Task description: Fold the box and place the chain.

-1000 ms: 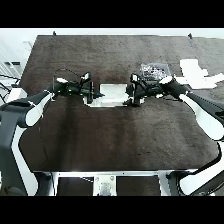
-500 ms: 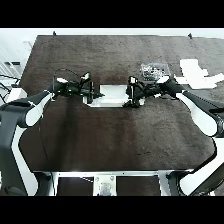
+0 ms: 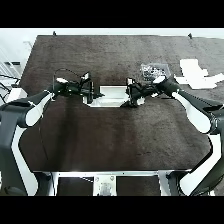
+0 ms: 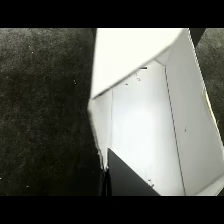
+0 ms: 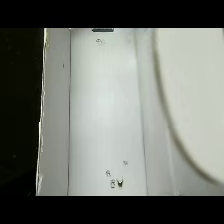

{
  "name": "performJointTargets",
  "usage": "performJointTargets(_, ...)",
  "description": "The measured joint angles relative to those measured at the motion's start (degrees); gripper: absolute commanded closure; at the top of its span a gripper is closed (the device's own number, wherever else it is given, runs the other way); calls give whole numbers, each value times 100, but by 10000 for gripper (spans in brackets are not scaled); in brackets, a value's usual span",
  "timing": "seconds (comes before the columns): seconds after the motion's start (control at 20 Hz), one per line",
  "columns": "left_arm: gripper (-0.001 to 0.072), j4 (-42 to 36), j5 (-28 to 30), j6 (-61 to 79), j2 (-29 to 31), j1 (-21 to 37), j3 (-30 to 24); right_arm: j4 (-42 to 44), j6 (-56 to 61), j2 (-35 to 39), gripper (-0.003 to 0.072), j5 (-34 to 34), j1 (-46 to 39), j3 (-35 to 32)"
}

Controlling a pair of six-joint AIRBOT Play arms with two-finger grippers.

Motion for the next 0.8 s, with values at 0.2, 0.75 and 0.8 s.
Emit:
performJointTargets(0.2,689,-2,2,0,0,0,0,190,-125,-72,-34,20,0,42)
performJointTargets(0.75,690,-2,2,-2,0,0,0,398,-216,-229,-34,109,-111,63)
performJointTargets(0.8,690,-2,2,-2,0,0,0,413,-221,-238,-34,122,-118,63)
